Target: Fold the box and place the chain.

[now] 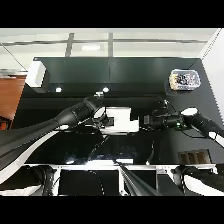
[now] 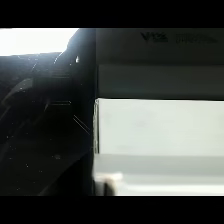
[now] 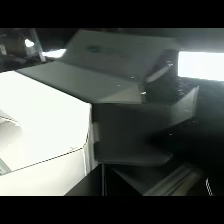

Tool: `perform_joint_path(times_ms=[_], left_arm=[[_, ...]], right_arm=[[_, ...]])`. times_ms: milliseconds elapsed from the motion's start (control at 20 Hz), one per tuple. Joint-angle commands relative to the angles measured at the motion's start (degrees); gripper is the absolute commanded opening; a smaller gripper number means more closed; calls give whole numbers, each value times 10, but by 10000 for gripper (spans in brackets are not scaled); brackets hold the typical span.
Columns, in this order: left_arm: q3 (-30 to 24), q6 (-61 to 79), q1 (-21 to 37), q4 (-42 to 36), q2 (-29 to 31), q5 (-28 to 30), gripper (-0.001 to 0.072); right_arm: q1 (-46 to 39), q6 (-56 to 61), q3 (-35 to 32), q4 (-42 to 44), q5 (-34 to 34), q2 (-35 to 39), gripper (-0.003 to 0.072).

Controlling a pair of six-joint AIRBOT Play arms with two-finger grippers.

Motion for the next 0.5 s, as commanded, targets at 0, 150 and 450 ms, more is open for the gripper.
perform_joint_path(times_ms=[0, 150, 450], left_arm=[[0, 0, 0, 0, 0, 0, 30], [0, 0, 0, 0, 0, 0, 29], [0, 0, 0, 0, 0, 0, 30]], right_arm=[[1, -1, 15, 2, 24, 0, 16], [1, -1, 20, 8, 43, 0, 620], [3, 0, 20, 45, 62, 0, 606]])
